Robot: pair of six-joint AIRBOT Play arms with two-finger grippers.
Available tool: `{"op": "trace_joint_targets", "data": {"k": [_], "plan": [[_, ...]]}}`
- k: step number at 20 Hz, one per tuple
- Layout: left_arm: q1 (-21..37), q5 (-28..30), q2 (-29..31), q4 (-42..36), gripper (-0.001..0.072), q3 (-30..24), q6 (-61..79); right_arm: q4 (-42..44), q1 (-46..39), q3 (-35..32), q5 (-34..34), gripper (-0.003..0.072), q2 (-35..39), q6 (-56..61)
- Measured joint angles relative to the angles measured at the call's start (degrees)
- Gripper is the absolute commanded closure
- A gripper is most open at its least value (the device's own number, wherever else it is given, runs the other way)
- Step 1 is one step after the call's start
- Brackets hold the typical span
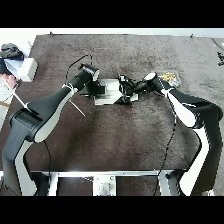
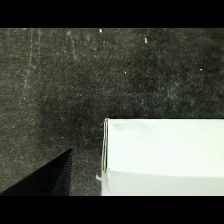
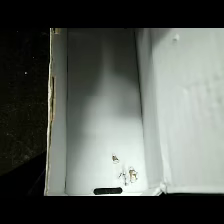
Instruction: Fold the box and place the chain.
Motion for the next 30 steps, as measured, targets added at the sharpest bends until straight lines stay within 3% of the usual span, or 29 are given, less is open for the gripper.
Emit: {"op": "trace_joint_targets", "data": {"k": [1, 4, 6, 7, 13, 14, 15, 18, 19, 20, 21, 30], "plan": [[0.0, 0.0, -0.1, 0.0, 0.0549, 0.0, -0.1, 0.0, 0.0, 0.0, 0.0, 0.0204, 0.0, 0.0], [0.0, -0.2, -0.4, 0.2, 0.0606, 0.0, -0.1, 0.1, 0.1, 0.0, -0.1, 0.0204, 0.0, 0.0], [-0.1, -0.1, -0.5, 0.3, 0.0607, 0.0, -0.2, 0.1, 0.0, 0.0, 0.0, 0.0204, 0.0, 0.0], [-0.1, -0.1, -0.5, 0.3, 0.0673, 0.0, -0.2, 0.1, 0.0, 0.0, 0.0, 0.0204, 0.0, 0.0], [0.0, 0.4, -0.5, 0.4, 0.0687, 0.1, 0.9, 0.0, 0.0, 0.0, 0.0, 0.0204, 0.0, 0.1], [0.0, 0.5, -0.5, 0.4, 0.0621, 0.1, 1.0, 0.0, 0.0, 0.0, 0.0, 0.0204, 0.0, 0.1], [0.0, 0.6, -0.5, 0.4, 0.0487, 0.1, 1.2, 0.0, 0.0, 0.0, 0.0, 0.0205, 0.0, 0.0], [0.1, 0.5, -0.4, -0.2, 0.0461, 0.2, 1.7, -0.1, 0.0, 0.0, 0.2, 0.0204, 0.0, 0.0], [0.0, 0.5, -0.2, -0.6, 0.0348, 0.2, 2.1, -0.1, 0.0, 0.0, 0.2, 0.0205, 0.0, 0.0], [0.0, 0.7, -0.1, -1.0, 0.0190, 0.3, 2.6, -0.1, 0.0, 0.0, 0.2, 0.0204, 0.0, 0.0], [0.0, 0.7, 0.0, -1.2, 0.0088, 0.4, 3.9, -0.1, 0.0, 0.0, 0.1, 0.0204, 0.0, 0.0], [0.0, -2.6, 2.2, -2.0, 0.0073, 4.2, 17.3, -0.1, 0.0, 0.0, 0.1, 0.0204, 0.0, 0.0]]}}
